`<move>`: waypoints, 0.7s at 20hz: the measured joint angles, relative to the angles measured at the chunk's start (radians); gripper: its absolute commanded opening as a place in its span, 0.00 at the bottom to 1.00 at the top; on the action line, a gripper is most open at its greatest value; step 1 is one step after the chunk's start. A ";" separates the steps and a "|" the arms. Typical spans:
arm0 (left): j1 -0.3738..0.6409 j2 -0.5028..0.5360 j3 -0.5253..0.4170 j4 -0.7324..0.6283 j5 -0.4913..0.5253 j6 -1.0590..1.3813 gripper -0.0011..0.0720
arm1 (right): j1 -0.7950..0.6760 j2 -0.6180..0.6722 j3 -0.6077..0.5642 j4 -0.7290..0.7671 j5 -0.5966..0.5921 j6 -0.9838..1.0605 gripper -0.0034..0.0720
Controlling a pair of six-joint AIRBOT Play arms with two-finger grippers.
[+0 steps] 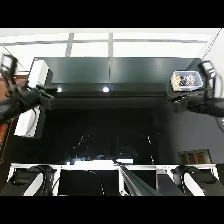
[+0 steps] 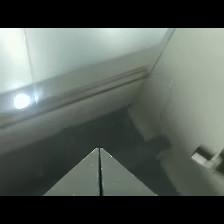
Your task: Fold the box and place the chain.
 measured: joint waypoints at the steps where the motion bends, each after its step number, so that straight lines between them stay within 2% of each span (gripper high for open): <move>1: -0.010 0.011 -0.034 0.004 0.037 -0.010 0.05 | 0.016 0.002 -0.055 -0.007 -0.107 0.000 0.06; 3: -0.022 0.025 -0.084 0.014 0.068 -0.021 0.05 | 0.035 0.005 -0.130 -0.019 -0.261 0.000 0.06; 5: -0.027 0.032 -0.109 0.019 0.095 -0.028 0.05 | 0.045 0.006 -0.169 -0.025 -0.348 -0.001 0.06; 9: -0.032 0.037 -0.129 0.025 0.115 -0.035 0.05 | 0.053 0.008 -0.200 -0.031 -0.426 -0.002 0.06; 14: -0.033 0.039 -0.135 0.027 0.120 -0.035 0.05 | 0.055 0.008 -0.211 -0.033 -0.455 -0.002 0.06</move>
